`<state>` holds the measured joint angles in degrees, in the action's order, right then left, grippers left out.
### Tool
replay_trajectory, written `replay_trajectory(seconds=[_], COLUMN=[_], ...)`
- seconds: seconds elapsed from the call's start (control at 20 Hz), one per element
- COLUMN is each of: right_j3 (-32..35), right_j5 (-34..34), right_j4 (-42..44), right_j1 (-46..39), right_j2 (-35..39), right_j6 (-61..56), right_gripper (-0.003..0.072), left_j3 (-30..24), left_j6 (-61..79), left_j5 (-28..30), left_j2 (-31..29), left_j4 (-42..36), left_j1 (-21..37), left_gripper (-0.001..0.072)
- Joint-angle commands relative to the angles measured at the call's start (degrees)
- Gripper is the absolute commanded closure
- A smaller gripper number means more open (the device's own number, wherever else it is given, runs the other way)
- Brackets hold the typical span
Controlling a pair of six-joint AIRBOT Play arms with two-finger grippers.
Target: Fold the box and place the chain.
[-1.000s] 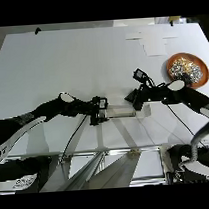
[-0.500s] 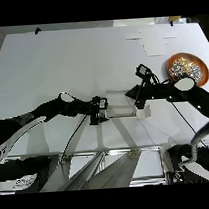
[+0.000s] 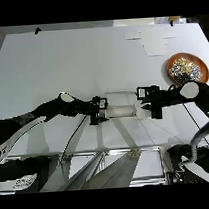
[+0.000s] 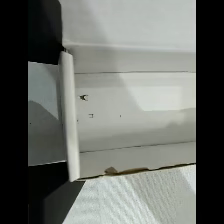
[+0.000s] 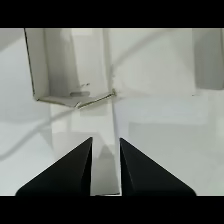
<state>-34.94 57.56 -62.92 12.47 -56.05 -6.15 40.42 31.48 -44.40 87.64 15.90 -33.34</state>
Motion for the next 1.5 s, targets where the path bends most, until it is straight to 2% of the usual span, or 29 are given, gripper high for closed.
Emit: replay_trajectory(seconds=[0.0, 0.05, 0.2, 0.5, 0.7, 0.95, 1.1, 1.2, 1.25, 1.35, 1.4, 1.45], right_j3=[1.36, 1.88, 2.71, 2.82, 2.97, 5.46, 7.45, 7.63, 7.63, 7.65, 7.65, 7.67], right_j5=[-0.44, -0.59, -2.03, -2.51, -3.19, -5.31, -6.86, -8.31, -8.66, -8.79, -8.74, -8.74], right_j4=[1.03, 1.55, 2.03, 11.15, 13.20, 20.50, 21.79, 22.38, 23.08, 24.39, 24.39, 24.37], right_j1=[0.55, 0.94, 1.75, 1.75, 1.75, 1.75, 1.77, 1.75, 1.75, 1.75, 1.75, 1.75], right_j2=[-2.29, -3.43, -6.64, -7.76, -7.89, -7.89, -7.89, -7.89, -7.89, -7.89, -7.89, -7.89], right_j6=[6.54, 9.27, 11.43, 15.98, 17.22, 20.31, 23.32, 23.21, 23.19, 23.19, 23.19, 23.19], right_gripper=[0.0607, 0.0662, 0.0622, 0.0626, 0.0626, 0.0625, 0.0618, 0.0476, 0.0473, 0.0292, 0.0236, 0.0214], left_j3=[0.00, -0.02, -0.02, -0.02, -0.02, -0.02, -0.02, -0.02, -0.02, -0.02, -0.02, -0.02], left_j6=[0.02, 0.00, 0.00, 0.00, 0.00, 0.00, 0.00, 0.00, 0.00, 0.00, 0.02, 0.00], left_j5=[0.00, -0.04, -0.02, -0.02, -0.02, -0.02, -0.02, -0.02, -0.02, -0.02, -0.02, -0.02], left_j2=[-0.04, -0.04, -0.04, -0.04, -0.04, -0.04, -0.04, -0.04, -0.04, -0.04, -0.04, -0.04], left_j4=[-0.02, -0.02, 0.00, 0.00, 0.00, 0.00, 0.00, 0.00, 0.00, 0.00, 0.00, 0.00], left_j1=[0.04, 0.04, 0.04, 0.04, 0.04, 0.04, 0.04, 0.04, 0.04, 0.04, 0.04, 0.04], left_gripper=[0.0699, 0.0699, 0.0699, 0.0699, 0.0699, 0.0699, 0.0699, 0.0699, 0.0699, 0.0699, 0.0699, 0.0699])
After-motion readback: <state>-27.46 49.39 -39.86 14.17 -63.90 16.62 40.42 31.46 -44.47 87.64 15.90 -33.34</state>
